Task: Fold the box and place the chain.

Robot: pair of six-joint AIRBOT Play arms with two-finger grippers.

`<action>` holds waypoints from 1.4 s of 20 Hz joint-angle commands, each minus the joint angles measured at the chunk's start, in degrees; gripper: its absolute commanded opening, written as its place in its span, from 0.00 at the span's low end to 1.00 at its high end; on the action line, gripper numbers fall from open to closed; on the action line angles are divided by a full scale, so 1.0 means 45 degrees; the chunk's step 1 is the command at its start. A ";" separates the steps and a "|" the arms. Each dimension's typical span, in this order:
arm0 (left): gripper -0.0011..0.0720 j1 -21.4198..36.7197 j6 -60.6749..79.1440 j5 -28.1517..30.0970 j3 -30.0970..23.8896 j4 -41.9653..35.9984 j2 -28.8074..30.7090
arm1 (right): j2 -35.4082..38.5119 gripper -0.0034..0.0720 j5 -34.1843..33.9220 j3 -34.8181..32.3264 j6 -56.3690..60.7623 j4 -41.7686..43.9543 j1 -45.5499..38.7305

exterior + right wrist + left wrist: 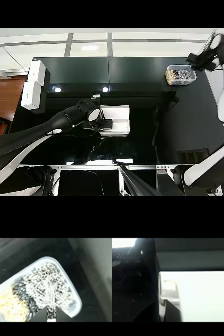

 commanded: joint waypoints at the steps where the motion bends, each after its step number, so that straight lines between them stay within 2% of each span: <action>1: 0.06 0.0005 -0.0010 0.0019 0.0005 0.0000 0.0005 | 0.2171 0.06 0.0714 0.0039 -0.1982 0.0015 0.0092; 7: 0.06 0.0005 -0.0015 0.0092 0.0005 0.0000 0.0005 | 0.6125 0.06 0.0257 0.0034 -0.3147 0.1583 0.0170; 10: 0.06 0.0000 -0.0010 0.0092 0.0005 0.0005 0.0005 | 0.7718 0.06 -0.0491 0.0039 -0.3429 0.2851 0.0175; 13: 0.06 0.0000 -0.0015 0.0092 0.0005 0.0005 0.0005 | 0.9024 0.06 -0.0321 0.0039 -0.3633 0.3910 0.0330; 18: 0.06 0.0005 -0.0015 0.0058 0.0005 0.0000 0.0005 | 1.0142 0.05 0.0287 0.0039 -0.4124 0.5804 0.0641; 24: 0.06 0.0000 -0.0010 0.0053 0.0005 0.0000 0.0005 | 1.0836 0.06 0.2477 0.0039 -0.4109 0.6547 0.2409; 28: 0.06 0.0005 -0.0010 0.0053 0.0005 0.0005 0.0005 | 1.0846 0.06 0.3735 0.0034 -0.4109 0.7805 0.3143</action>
